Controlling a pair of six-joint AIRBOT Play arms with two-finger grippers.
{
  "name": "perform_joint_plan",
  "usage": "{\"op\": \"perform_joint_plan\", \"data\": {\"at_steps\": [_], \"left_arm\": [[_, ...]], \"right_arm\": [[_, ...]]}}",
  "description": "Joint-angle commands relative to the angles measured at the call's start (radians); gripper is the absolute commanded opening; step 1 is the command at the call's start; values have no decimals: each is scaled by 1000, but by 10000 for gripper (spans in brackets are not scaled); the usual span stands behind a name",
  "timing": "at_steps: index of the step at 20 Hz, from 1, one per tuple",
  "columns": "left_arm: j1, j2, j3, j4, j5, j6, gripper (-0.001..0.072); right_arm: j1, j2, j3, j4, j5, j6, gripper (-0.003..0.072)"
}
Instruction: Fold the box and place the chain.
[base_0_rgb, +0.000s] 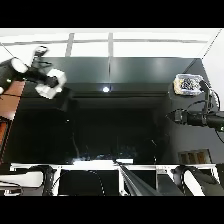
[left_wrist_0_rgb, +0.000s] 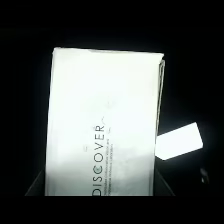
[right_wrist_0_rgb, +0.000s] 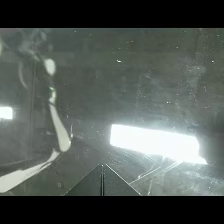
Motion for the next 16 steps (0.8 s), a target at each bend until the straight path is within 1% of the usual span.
{"op": "perform_joint_plan", "data": {"at_steps": [1, 3, 7, 10, 11, 12, 13, 14, 16], "left_arm": [[182, -112, 155, 12, -9, -79, 227], [208, -198, 266, 10, -22, -79, 228], [189, -392, 483, 10, -15, -79, 227], [168, -503, 599, 13, -33, -79, 234], [164, -519, 613, 13, -32, -82, 327], [161, -521, 614, 14, -24, -82, 550], [158, -517, 623, 15, -20, -87, 712], [158, -508, 655, 24, -60, -96, 712], [159, -478, 744, 28, -179, -102, 712]], "right_arm": [[0, 1, 0, 13, -4, 0, 16], [0, 1, 0, 13, -23, 0, 16], [0, 1, 0, 14, -40, 8, 16], [0, 1, 0, 18, -45, 42, 16], [0, 1, 0, 18, -45, 42, 16], [0, 1, 0, 17, -46, 42, 16], [0, 1, 0, 17, -47, 42, 16], [0, 1, 0, 17, -47, 42, 16], [0, 1, 0, 17, -50, 40, 16]]}}
